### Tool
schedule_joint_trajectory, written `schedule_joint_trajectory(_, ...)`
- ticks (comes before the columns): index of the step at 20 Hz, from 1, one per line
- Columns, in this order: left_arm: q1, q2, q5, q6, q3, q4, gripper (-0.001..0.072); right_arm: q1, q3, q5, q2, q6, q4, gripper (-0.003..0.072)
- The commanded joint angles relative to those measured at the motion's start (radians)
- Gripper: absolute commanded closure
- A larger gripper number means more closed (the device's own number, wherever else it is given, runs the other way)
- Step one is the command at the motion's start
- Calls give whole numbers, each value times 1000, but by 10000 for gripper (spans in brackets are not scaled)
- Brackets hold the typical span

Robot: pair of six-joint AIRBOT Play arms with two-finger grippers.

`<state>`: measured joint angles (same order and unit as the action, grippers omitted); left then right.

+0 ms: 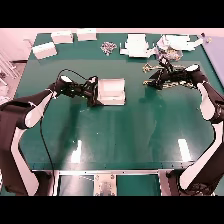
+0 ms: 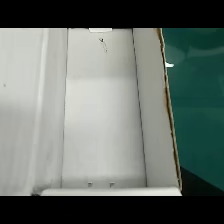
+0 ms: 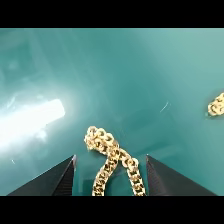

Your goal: Fold the box and place the chain.

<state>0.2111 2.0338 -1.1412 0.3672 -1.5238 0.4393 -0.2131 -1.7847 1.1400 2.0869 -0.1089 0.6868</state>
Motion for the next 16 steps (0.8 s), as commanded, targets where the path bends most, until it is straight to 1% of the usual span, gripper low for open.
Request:
schedule_joint_trajectory(1,-1,0,0,0,0,0,79,0,-23,5,15,-33,21,193)
schedule_joint_trajectory(3,-1,0,0,0,0,0,80,6,-32,6,21,-34,29,194)
schedule_joint_trajectory(4,-1,0,0,0,0,0,80,10,-34,9,21,-34,36,224)
schedule_joint_trajectory(6,-1,0,0,0,0,0,80,18,-34,21,21,-33,58,309)
schedule_joint_trajectory(8,-1,0,0,0,0,0,80,26,-35,31,21,-13,70,434)
schedule_joint_trajectory(9,-1,0,0,0,0,0,80,34,-35,32,21,8,91,458)
schedule_joint_trajectory(12,-1,0,0,0,0,0,80,49,-44,26,21,44,133,502)
schedule_joint_trajectory(14,-1,0,0,0,0,0,80,57,-46,15,21,89,146,639)
schedule_joint_trajectory(15,-1,0,0,0,0,0,80,58,-54,9,20,125,145,676)
schedule_joint_trajectory(16,-1,0,0,0,0,0,79,58,-65,11,19,148,145,677)
